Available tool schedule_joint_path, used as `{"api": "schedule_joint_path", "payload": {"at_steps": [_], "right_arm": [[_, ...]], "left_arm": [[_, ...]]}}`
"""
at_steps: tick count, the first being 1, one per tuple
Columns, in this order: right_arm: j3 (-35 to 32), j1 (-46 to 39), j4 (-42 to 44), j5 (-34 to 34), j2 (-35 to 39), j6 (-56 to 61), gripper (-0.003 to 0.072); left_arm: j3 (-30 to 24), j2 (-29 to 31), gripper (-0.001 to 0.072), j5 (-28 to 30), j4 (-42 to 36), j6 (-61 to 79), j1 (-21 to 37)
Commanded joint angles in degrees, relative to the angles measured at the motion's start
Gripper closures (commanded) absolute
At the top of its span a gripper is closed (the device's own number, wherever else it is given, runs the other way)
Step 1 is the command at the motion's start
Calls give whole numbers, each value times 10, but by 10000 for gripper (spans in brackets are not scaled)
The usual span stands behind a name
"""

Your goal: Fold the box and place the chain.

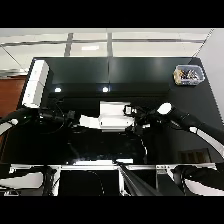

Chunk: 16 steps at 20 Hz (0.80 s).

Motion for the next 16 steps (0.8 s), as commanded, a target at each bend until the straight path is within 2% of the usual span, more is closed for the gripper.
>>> {"api": "schedule_joint_path", "payload": {"at_steps": [1,5,6,8,9,13,16], "right_arm": [[0,0,0,0,0,0,485],[0,0,0,0,0,0,485],[0,0,0,0,0,0,485],[0,0,0,0,0,0,485],[0,0,0,0,0,0,485],[0,0,0,0,0,0,485],[0,0,0,-1,0,0,485]], "left_arm": [[18,-2,685,1,9,13,-38],[76,-2,678,21,80,-35,-99],[90,-2,586,18,80,-35,-109],[116,-2,158,2,78,-44,-119],[127,-2,18,-9,77,-51,-119],[151,-2,14,-28,75,-82,-128],[155,-2,23,-20,78,-100,-159]]}}
